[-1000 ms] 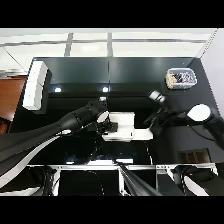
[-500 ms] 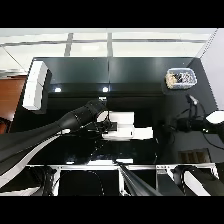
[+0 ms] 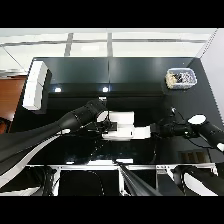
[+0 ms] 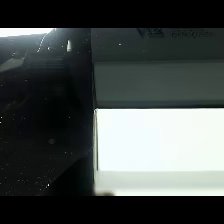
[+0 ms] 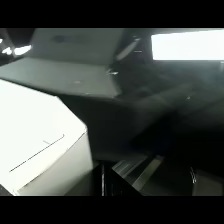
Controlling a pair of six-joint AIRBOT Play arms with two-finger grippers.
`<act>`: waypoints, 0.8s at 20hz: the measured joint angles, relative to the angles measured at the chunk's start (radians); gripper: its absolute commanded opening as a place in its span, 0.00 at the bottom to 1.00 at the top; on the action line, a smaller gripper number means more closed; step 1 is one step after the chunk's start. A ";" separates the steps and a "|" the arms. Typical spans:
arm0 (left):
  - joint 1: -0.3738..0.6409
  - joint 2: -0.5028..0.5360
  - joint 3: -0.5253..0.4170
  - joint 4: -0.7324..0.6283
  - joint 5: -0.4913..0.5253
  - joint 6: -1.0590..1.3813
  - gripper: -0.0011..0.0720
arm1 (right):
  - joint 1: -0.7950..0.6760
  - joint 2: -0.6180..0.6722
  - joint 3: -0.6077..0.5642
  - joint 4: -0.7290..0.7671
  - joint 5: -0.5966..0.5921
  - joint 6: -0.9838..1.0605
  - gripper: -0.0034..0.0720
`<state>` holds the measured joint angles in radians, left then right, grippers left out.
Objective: Fold the box and place the chain.
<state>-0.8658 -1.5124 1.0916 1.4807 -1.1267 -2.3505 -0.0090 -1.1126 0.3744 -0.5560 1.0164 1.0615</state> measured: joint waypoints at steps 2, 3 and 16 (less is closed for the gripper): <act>0.000 0.000 0.000 0.000 0.000 0.000 0.05 | 0.017 -0.009 0.003 0.024 0.003 -0.037 0.09; 0.000 0.000 0.000 0.000 0.000 0.000 0.05 | 0.021 -0.012 0.010 0.033 0.013 -0.056 0.45; 0.000 0.000 0.000 0.001 0.000 0.002 0.05 | 0.146 -0.018 0.162 0.085 0.143 -0.052 0.52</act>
